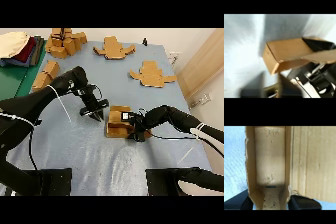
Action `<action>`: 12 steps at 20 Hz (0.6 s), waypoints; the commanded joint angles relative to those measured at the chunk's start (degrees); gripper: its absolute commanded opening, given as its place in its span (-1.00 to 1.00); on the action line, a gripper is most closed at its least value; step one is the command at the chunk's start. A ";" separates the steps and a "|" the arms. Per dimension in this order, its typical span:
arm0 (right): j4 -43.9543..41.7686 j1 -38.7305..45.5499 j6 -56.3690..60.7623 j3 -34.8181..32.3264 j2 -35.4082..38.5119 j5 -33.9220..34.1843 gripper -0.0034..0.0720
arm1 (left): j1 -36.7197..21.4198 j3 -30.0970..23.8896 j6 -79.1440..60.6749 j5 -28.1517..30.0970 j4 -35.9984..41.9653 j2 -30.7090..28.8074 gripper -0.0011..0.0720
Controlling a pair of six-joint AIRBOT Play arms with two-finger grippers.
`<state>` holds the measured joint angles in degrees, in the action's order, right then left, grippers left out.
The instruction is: Fold the box.
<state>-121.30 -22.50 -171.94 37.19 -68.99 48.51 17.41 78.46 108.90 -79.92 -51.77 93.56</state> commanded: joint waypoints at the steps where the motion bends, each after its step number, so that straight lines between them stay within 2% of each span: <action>1: 0.00 -0.02 0.00 0.00 0.02 0.00 0.46 | -2.49 0.04 -2.82 4.52 -7.65 0.04 -0.93; 3: 0.00 -0.02 0.00 0.00 0.02 0.00 0.46 | -2.51 0.04 -11.17 8.24 -9.99 0.50 -0.93; 6: 0.00 -0.02 0.00 0.00 0.02 0.00 0.46 | -2.49 0.02 -24.65 10.32 -9.94 0.83 -0.94; 9: 0.00 -0.02 0.00 0.00 0.02 0.00 0.46 | -2.51 -0.52 -36.79 6.32 -9.94 0.48 -0.94; 12: 0.00 -0.02 0.00 0.00 0.02 0.00 0.46 | -2.38 -7.93 -45.31 8.00 -4.31 -3.63 -0.94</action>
<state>-121.30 -22.50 -171.94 37.19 -68.99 48.51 15.03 75.11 75.29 -72.60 -59.81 92.49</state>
